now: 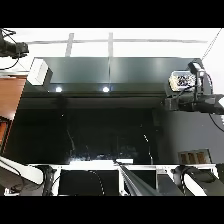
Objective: Fold the box and place the chain.
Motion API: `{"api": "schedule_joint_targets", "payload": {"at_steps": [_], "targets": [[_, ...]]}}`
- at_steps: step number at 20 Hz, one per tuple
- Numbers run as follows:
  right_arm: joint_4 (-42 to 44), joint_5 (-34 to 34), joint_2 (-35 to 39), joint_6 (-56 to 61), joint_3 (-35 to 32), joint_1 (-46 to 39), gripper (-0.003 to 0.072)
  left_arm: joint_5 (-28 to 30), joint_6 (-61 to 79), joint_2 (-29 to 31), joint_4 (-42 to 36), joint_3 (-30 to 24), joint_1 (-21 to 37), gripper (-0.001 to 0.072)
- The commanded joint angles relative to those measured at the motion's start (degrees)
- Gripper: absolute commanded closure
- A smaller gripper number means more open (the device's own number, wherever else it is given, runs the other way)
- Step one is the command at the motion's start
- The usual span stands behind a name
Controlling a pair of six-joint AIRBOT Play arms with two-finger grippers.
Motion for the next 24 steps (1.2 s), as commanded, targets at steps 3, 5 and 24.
{"api": "schedule_joint_targets", "payload": {"at_steps": [3,5,24], "targets": [[-6.23,-22.88,2.56,-1.4,-9.07,4.2,0.0675,8.11,6.34,23.43,-4.7,-31.43,-10.56,0.0681],[-7.23,-27.04,2.54,-1.38,-11.69,2.84,0.0674,20.63,6.34,36.52,-5.44,-50.4,-14.56,0.068],[-11.3,-24.33,2.51,-1.4,-12.59,1.38,0.0673,34.91,4.63,59.23,-5.35,-79.08,-17.86,0.0677]]}}
